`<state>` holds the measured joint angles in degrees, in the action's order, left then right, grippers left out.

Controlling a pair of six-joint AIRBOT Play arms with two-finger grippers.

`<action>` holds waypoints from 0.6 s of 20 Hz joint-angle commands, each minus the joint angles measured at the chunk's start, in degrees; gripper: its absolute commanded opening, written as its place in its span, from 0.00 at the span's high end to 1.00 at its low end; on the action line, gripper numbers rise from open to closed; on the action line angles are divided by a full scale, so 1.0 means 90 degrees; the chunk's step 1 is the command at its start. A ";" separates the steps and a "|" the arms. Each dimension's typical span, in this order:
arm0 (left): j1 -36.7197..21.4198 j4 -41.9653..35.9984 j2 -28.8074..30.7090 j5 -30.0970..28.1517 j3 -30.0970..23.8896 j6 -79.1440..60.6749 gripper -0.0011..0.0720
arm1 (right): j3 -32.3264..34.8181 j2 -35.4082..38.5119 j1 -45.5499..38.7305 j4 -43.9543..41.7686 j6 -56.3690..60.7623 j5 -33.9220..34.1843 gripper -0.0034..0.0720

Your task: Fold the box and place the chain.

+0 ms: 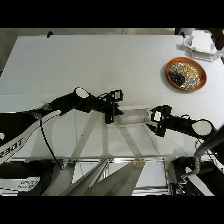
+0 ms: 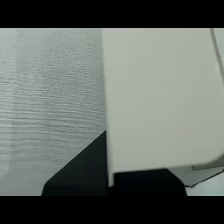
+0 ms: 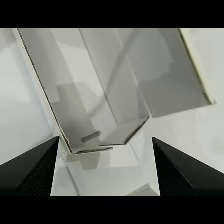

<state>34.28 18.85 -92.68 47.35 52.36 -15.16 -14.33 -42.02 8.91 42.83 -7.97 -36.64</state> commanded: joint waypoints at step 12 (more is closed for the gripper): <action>0.0002 0.0002 -0.0002 0.0000 -0.0002 0.0000 0.97 | -0.0056 -0.0197 -0.0158 -0.0588 -0.0736 0.0046 0.08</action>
<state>34.28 18.85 -92.68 47.33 52.36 -15.18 -14.79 -42.92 7.53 39.57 -10.50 -36.36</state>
